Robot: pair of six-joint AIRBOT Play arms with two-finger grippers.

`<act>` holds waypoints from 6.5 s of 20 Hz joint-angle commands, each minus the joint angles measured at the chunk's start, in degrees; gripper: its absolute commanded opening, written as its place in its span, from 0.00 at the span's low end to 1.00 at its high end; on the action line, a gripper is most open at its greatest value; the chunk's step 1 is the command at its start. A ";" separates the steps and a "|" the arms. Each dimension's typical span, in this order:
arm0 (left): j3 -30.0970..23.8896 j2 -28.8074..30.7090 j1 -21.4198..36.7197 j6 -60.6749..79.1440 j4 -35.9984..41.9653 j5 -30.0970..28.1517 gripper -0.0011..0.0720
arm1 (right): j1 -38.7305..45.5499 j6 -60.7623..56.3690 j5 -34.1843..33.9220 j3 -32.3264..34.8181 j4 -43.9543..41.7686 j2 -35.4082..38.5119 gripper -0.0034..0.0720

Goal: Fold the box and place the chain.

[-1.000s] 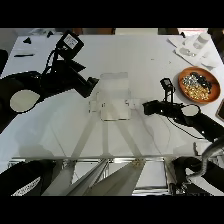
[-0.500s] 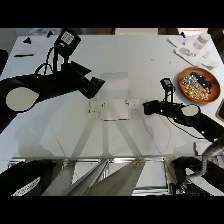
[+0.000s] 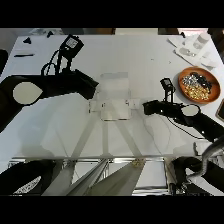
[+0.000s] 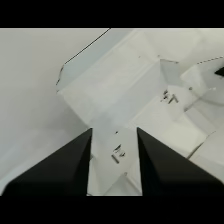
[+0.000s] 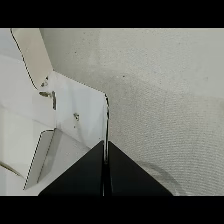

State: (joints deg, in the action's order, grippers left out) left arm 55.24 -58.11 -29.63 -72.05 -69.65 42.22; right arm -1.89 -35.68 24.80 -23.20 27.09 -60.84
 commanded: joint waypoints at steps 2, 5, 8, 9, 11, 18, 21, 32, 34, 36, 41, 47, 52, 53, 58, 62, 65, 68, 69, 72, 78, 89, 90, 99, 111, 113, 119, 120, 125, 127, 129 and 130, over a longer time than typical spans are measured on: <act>0.31 -4.13 7.76 0.35 4.66 3.50 0.50 | -0.07 -0.02 0.02 0.04 0.00 0.04 0.06; 3.80 -10.49 16.13 9.16 16.61 11.21 0.52 | -0.07 -0.02 0.02 0.04 0.00 0.04 0.06; 11.45 -21.70 21.51 16.09 26.86 22.88 0.74 | -0.07 -0.02 0.02 0.04 0.00 0.04 0.06; 14.38 -26.01 21.92 19.50 29.31 26.34 0.75 | -0.07 -0.02 0.02 0.04 0.00 0.04 0.06; 19.41 -33.35 21.46 25.86 32.57 29.92 0.75 | -0.07 -0.02 0.02 0.04 0.00 0.04 0.06; 25.83 -45.05 18.12 32.68 34.25 31.08 0.75 | -0.07 -0.02 0.02 0.04 0.00 0.04 0.06; 25.83 -45.57 17.53 36.81 34.23 33.46 0.75 | -0.07 -0.02 0.02 0.04 0.00 0.04 0.06; 25.83 -45.62 13.09 49.79 30.84 31.95 0.75 | -0.07 -0.02 0.02 0.04 0.00 0.04 0.06; 25.83 -45.64 12.83 49.79 30.58 31.32 0.74 | -0.07 -0.02 0.02 0.04 0.00 0.04 0.06; 25.83 -45.64 12.79 49.83 30.12 30.47 0.70 | -0.07 0.00 0.02 0.04 0.00 0.04 0.06; 25.81 -45.79 12.02 51.52 29.92 27.04 0.69 | -0.07 0.00 0.02 0.04 0.00 0.04 0.06; 25.81 -47.39 11.32 51.54 28.68 26.58 0.50 | -0.07 -0.02 0.02 0.04 0.00 0.04 0.06; 25.81 -47.60 11.32 53.00 28.85 26.56 0.03 | -0.07 0.00 0.02 0.04 0.00 0.04 0.06; 25.81 -47.60 11.32 53.00 28.85 26.58 0.03 | -0.07 -0.02 0.02 0.04 0.00 0.04 0.06; 25.81 -47.56 11.32 52.96 28.87 26.56 0.03 | -0.07 -0.02 0.02 0.04 0.00 0.04 0.06; 25.81 -47.56 11.32 52.63 28.87 26.58 0.03 | -0.07 -0.02 0.02 0.04 0.00 0.04 0.06; 25.81 -47.56 11.32 52.61 28.87 26.58 0.03 | -0.07 -0.02 0.02 0.04 0.00 0.04 0.06; 25.81 -47.56 11.32 52.61 28.87 26.58 0.03 | -0.07 -0.02 0.02 0.04 0.00 0.04 0.06; 25.81 -47.56 11.32 52.61 28.85 26.58 0.03 | -0.07 0.00 0.02 0.04 0.00 0.04 0.06; 25.81 -47.56 11.32 52.61 28.85 26.58 0.03 | -0.07 0.00 -0.26 0.04 0.02 0.04 0.06; 25.81 -47.56 11.32 52.61 28.85 26.58 0.03 | -0.07 0.00 -0.37 0.04 -0.02 0.04 0.47; 25.83 -45.09 11.47 52.11 27.30 28.79 0.02 | 0.00 -0.46 -9.53 -0.07 0.00 4.07 0.65; 25.83 -43.56 11.47 50.25 25.73 28.94 0.02 | 0.00 -0.46 -12.55 -0.07 0.00 5.55 0.65; 25.81 -28.70 4.57 53.24 13.86 38.66 0.01 | 0.00 -0.26 -28.30 -0.07 0.00 21.81 0.65; 23.45 -41.11 2.23 63.25 21.33 28.63 0.01 | 0.00 -0.24 -21.29 -0.07 0.07 24.98 0.65; 23.45 -43.08 2.23 63.28 21.94 26.36 0.01 | 0.00 0.09 -21.29 -0.07 0.11 24.98 0.65; 23.43 -44.37 4.70 67.54 32.09 22.12 0.01 | 0.00 0.20 -21.31 -0.07 0.13 24.98 0.65; 23.32 -44.61 4.85 67.52 31.43 22.05 0.01 | 0.00 0.20 -21.31 -0.07 0.13 24.98 0.65; 22.62 -46.42 4.79 67.49 31.28 21.42 0.01 | 0.00 0.20 -21.20 -0.07 0.11 24.96 0.65; 22.62 -47.17 4.83 67.54 31.26 21.38 0.01 | 0.00 0.20 -20.98 -0.07 0.11 24.96 0.65; 22.62 -47.67 4.83 67.54 31.19 21.42 0.01 | -0.02 0.20 -20.90 -0.07 0.11 24.96 0.65; 22.62 -47.82 4.83 67.56 31.19 21.42 0.01 | -0.02 0.20 -20.92 -0.07 0.11 24.96 0.65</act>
State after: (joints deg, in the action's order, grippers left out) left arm 77.91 -105.19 -24.86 -4.64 -38.52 63.79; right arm -1.91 -35.48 3.75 -23.20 27.22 -35.90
